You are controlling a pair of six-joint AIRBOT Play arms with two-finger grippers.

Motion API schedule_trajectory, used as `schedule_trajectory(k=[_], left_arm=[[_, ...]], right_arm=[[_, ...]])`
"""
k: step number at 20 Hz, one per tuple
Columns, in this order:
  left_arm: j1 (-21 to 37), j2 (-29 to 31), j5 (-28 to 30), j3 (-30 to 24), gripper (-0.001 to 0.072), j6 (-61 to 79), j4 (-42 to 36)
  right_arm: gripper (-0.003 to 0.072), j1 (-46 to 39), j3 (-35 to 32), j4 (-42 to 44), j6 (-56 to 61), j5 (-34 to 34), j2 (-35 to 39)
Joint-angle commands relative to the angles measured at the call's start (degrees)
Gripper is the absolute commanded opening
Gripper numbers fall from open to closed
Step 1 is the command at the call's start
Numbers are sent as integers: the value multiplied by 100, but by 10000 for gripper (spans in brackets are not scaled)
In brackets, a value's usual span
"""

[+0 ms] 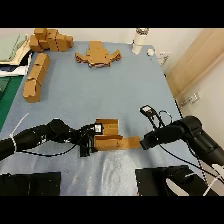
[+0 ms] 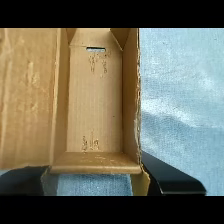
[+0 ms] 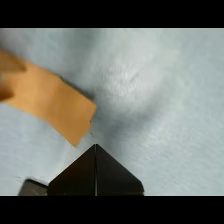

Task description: Fold the box.

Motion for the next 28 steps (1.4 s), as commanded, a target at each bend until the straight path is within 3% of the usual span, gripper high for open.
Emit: schedule_trajectory(k=[1,5,8,9,10,11,14,18,24,25,26,27,28], left_arm=[[7,-2,0,0,526,2,0],[7,-2,2,0,526,2,0],[7,-2,2,0,526,2,0],[7,-2,2,0,526,2,0],[7,-2,2,0,526,2,0],[7,-2,0,0,526,2,0],[7,-2,2,0,526,2,0],[7,-2,2,0,526,2,0],[7,-2,2,0,526,2,0],[7,-2,2,0,526,2,0],[7,-2,0,0,526,2,0],[7,-2,2,0,526,2,0],[7,-2,2,0,526,2,0]], right_arm=[[3,-22,-396,-372,-396,-155,273],[3,11,-332,122,-713,271,247],[4,96,-118,1064,-2277,275,254],[136,114,-114,1427,-2935,304,240],[315,149,-116,1563,-3261,422,170],[414,214,-116,1602,-3418,595,59],[502,437,-114,1641,-4127,1156,-352],[502,855,-114,1709,-4802,1856,-870],[488,1285,-114,1709,-5158,2072,-1071],[438,1331,-114,1705,-5160,2162,-1073],[297,1366,-114,1716,-5206,2218,-1078],[210,1381,-114,1751,-5298,2267,-1080],[198,1388,-114,1764,-5366,2334,-1080]])
